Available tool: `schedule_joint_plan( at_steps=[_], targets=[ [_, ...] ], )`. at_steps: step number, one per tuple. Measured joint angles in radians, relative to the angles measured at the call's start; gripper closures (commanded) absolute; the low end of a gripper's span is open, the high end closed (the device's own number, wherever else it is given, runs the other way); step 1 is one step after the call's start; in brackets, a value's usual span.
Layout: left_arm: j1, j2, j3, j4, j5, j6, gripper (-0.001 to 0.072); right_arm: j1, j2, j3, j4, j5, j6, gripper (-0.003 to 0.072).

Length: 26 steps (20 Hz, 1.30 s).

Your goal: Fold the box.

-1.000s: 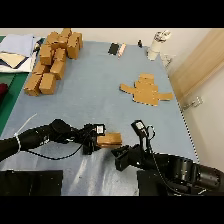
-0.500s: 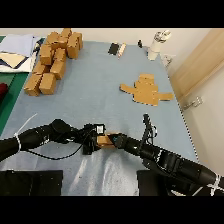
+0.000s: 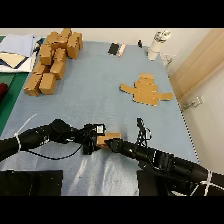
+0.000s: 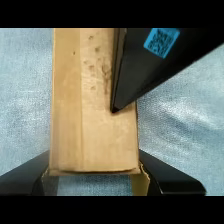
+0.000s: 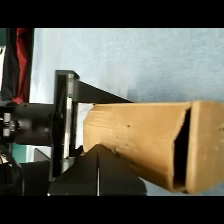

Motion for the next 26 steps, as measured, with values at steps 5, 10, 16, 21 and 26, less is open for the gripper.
schedule_joint_plan(
  at_steps=[5,10,16,21,26],
  targets=[
    [0.0,0.0,0.0,0.0,0.0,0.0,0.0182,0.002,-0.043,0.0,0.0,0.006,0.003,0.0685],
    [0.0,0.0,0.0,0.0,0.0,0.0,0.0182,0.002,-0.051,0.0,0.0,0.003,0.003,0.0685],
    [0.0,0.0,0.0,0.0,-0.001,0.0,0.0182,0.002,0.125,0.074,-0.091,-0.174,-0.014,0.0685],
    [0.0,0.0,0.0,0.0,-0.001,0.0,0.0182,-0.044,0.237,0.189,-0.007,-0.735,-0.324,0.0686],
    [0.0,0.0,0.001,0.0,0.0,0.0,0.0183,-0.227,0.026,0.388,0.287,-1.081,-0.767,0.0685]
  ],
)
